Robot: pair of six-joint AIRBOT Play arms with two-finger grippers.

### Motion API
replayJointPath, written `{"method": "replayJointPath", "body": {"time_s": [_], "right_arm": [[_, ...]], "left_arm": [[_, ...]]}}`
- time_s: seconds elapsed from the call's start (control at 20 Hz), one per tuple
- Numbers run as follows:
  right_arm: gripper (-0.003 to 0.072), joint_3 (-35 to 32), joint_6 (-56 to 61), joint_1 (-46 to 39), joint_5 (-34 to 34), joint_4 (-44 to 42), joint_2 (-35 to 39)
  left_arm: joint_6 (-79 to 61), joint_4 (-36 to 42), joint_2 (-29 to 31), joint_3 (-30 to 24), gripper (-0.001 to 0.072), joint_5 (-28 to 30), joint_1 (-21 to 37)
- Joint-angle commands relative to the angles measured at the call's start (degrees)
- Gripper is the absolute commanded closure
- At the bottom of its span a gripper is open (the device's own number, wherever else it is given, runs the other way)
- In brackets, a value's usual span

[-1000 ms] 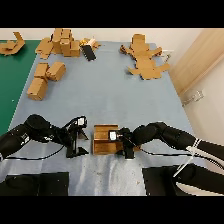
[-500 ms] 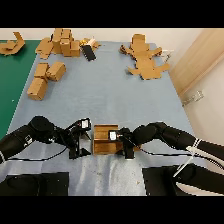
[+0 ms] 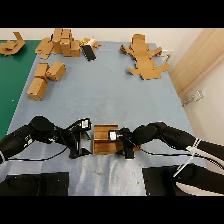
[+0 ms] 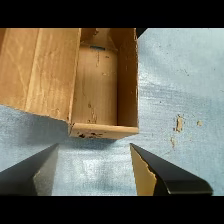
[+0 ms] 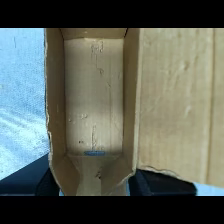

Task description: Fold the box.

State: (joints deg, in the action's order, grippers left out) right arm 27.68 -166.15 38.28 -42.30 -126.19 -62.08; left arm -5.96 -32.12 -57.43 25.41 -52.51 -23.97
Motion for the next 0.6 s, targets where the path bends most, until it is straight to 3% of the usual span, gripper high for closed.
{"method": "replayJointPath", "body": {"time_s": [0.0,0.55], "right_arm": [[0.0165,0.0,0.0,0.0,0.0,0.0,0.0],[0.0165,0.0,0.0,0.0,0.0,0.0,0.0]], "left_arm": [[0.0,0.0,0.0,0.0,0.0014,0.5,0.0],[-0.1,-0.2,0.0,0.0,0.0015,2.6,0.0]]}}
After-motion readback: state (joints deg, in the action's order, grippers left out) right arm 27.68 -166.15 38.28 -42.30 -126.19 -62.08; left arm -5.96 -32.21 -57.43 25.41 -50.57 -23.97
